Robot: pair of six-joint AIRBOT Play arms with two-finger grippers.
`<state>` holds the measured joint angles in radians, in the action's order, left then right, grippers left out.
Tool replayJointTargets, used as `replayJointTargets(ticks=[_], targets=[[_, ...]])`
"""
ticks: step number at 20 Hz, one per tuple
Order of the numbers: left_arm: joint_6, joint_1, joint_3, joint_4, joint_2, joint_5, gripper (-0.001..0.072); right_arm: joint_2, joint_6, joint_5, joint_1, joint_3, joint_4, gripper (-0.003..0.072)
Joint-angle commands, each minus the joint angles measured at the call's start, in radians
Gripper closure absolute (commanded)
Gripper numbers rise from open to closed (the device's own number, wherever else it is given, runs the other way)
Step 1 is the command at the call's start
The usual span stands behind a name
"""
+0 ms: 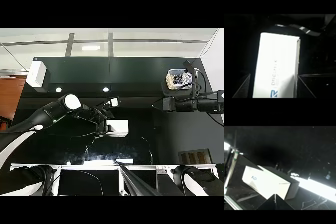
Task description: Fold the box and place the chain.
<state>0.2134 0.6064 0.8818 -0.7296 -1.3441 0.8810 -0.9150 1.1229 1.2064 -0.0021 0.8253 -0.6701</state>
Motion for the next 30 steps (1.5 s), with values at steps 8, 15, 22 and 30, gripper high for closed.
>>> replayJointTargets(ticks=[8,15,22,30], targets=[[0.000,0.004,0.006,0.005,-0.032,0.061,-0.0007,0.001,-0.001,-0.006,0.000,0.001,-0.001,0.0672],[-0.048,0.004,0.005,0.002,-0.054,0.063,-0.0007,0.001,-0.001,-0.006,0.000,0.001,-0.002,0.0672],[-0.192,0.004,0.004,-0.018,-0.062,0.061,-0.0007,0.001,-0.001,-0.006,0.000,0.001,-0.005,0.0672],[-0.175,-0.019,0.005,-0.013,-0.048,0.076,-0.0005,0.001,0.000,-0.006,0.000,0.001,-0.004,0.0672]])
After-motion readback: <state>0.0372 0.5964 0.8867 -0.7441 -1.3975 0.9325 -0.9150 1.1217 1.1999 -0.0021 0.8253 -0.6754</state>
